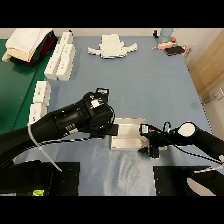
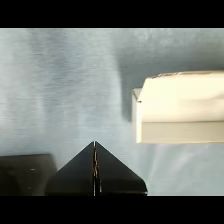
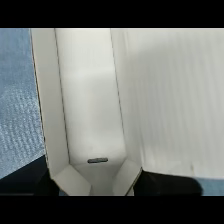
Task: Fold the box.
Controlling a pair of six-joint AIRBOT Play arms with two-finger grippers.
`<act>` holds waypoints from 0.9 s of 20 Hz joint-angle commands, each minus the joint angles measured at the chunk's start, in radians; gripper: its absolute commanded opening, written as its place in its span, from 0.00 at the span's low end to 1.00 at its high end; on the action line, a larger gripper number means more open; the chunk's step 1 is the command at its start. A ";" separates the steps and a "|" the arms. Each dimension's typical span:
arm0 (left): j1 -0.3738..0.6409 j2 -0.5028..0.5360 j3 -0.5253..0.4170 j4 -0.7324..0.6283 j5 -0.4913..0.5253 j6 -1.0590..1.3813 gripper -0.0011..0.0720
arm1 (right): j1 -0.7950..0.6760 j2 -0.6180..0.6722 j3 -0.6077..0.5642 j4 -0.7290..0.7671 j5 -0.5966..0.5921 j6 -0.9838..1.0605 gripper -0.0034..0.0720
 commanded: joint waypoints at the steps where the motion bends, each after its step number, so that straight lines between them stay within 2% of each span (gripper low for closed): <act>1: 0.004 0.034 0.001 0.055 -0.029 0.096 0.04 | 0.000 0.001 0.001 0.000 0.000 0.000 0.74; 4: 0.004 0.030 0.000 0.059 0.071 0.293 0.04 | 0.000 0.001 0.001 0.000 0.000 0.000 0.74; 7: 0.010 0.047 -0.013 0.063 0.106 0.521 0.03 | 0.000 0.001 0.001 0.000 0.000 0.000 0.74; 8: 0.034 0.087 -0.054 0.036 0.156 0.634 0.03 | 0.000 0.001 0.001 0.000 0.000 0.000 0.74; 10: 0.105 0.212 -0.204 -0.069 0.274 0.937 0.03 | 0.000 0.001 0.001 0.000 0.000 0.000 0.74; 13: 0.229 0.393 -0.470 -0.344 0.416 1.461 0.04 | 0.000 0.001 0.001 0.000 0.000 0.000 0.74; 14: 0.269 0.435 -0.549 -0.425 0.470 1.617 0.25 | 0.000 0.001 0.001 0.000 0.000 0.001 0.74; 15: 0.301 0.460 -0.615 -0.492 0.538 1.724 0.87 | 0.000 0.001 0.001 0.000 0.000 0.000 0.74; 16: 0.333 0.471 -0.678 -0.568 0.621 1.800 0.97 | 0.000 0.001 0.001 0.000 0.000 0.000 0.74; 18: 0.378 0.463 -0.759 -0.690 0.736 1.971 0.97 | 0.000 0.001 0.001 0.000 0.000 0.000 0.74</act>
